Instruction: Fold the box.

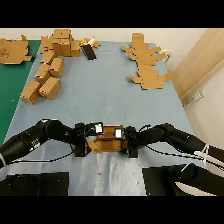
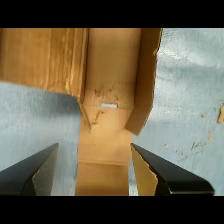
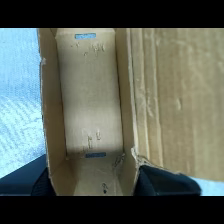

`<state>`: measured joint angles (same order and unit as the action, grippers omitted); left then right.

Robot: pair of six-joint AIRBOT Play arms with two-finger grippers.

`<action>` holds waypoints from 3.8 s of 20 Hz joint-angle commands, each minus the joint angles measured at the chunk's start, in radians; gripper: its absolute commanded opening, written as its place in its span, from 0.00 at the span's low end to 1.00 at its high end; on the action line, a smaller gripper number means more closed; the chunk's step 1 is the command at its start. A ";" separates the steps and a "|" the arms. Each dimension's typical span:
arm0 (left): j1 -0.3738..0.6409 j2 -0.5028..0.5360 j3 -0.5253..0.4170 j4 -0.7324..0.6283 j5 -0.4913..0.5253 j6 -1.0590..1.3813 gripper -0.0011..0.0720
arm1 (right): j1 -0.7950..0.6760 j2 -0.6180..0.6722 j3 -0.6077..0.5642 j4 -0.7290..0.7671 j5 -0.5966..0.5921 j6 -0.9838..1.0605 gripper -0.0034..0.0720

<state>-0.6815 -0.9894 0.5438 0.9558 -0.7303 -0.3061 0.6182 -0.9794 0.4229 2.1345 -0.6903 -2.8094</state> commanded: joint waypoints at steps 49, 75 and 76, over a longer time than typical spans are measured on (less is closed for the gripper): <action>-0.079 -0.072 0.056 -0.005 -0.070 -0.087 0.51 | 0.001 0.000 0.000 0.000 0.000 0.000 0.84; 0.045 0.127 -0.226 -0.401 0.156 0.362 0.51 | 0.001 0.000 0.000 0.000 0.000 0.000 0.83; 0.045 0.127 -0.224 -0.404 0.143 0.362 0.52 | 0.001 0.000 0.000 0.000 0.000 0.000 0.83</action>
<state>-0.6369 -0.8631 0.3180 0.5678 -0.5762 0.0467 0.6182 -0.9794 0.4229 2.1349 -0.6907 -2.8094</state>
